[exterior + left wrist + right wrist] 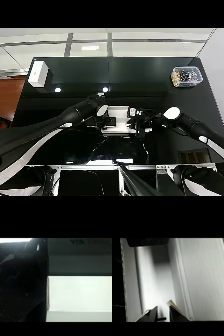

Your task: Fold the box and place the chain.

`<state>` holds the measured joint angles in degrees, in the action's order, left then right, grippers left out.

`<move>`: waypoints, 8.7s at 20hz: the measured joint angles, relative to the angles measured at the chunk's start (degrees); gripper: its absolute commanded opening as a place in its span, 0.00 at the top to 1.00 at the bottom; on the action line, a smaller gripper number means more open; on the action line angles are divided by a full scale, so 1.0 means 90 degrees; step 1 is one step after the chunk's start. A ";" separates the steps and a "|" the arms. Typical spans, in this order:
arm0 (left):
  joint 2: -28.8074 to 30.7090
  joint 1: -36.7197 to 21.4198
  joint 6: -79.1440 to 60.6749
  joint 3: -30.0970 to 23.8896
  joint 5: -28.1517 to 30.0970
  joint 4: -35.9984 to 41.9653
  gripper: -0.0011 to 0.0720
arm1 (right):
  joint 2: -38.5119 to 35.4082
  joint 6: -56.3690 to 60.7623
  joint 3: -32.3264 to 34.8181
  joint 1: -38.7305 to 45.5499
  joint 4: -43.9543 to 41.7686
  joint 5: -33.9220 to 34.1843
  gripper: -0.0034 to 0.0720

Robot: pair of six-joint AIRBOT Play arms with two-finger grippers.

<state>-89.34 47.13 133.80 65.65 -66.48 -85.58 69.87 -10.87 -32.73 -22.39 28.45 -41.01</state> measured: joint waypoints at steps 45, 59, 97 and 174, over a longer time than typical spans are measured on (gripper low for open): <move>0.0000 -0.0005 -0.0002 0.0000 0.0041 0.0063 0.95 | 0.0614 0.7888 0.0206 0.3424 0.0622 -0.2594 0.93; 0.0000 -0.0005 -0.0005 0.0000 0.0034 0.0063 0.95 | 0.0940 0.7084 -0.1018 0.2305 0.0386 -0.3716 0.18; 0.0000 -0.0005 0.0005 0.0000 0.0051 0.0024 0.95 | 0.1341 1.4603 -0.2948 -0.1846 0.5848 -0.2217 0.55; 0.0000 -0.0192 -0.0005 0.0000 0.0036 0.0019 0.95 | 0.4687 1.2420 -0.7941 0.3806 0.6708 -0.1865 0.31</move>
<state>-89.34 45.41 133.75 65.65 -66.15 -85.41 112.05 100.90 -104.20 11.86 88.82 -57.80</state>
